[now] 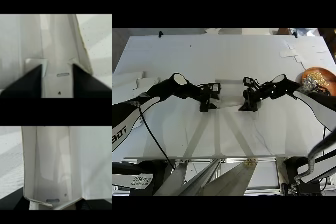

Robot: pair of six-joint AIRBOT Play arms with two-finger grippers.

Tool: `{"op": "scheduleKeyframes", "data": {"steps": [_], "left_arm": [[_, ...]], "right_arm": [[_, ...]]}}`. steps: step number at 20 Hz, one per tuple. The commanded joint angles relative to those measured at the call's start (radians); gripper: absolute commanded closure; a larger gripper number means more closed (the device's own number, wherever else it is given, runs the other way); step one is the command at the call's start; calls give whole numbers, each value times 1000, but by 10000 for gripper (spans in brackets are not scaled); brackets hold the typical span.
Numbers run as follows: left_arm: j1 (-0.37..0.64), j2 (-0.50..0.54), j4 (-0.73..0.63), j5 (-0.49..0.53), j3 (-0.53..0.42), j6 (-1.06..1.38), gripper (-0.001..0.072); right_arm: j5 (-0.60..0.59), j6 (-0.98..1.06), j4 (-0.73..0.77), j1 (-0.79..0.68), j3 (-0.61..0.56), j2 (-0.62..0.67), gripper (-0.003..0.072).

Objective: Fold the box and place the chain.

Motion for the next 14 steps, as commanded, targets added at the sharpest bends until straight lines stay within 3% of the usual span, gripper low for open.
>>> {"op": "scheduleKeyframes", "data": {"steps": [1,4,9,11,14], "left_arm": [[11,1,-3,-1,1,0,564],[63,30,-3,-23,1,-3,572],[145,201,-1,-184,1,-142,574],[176,287,36,-219,1,-186,702],[234,376,108,-215,-14,-294,702]], "right_arm": [[-1,0,2,1,1,0,273],[-1,0,2,1,1,0,273],[-1,0,2,1,1,0,273],[-1,0,2,1,1,0,273],[-1,0,2,1,1,0,273]]}}
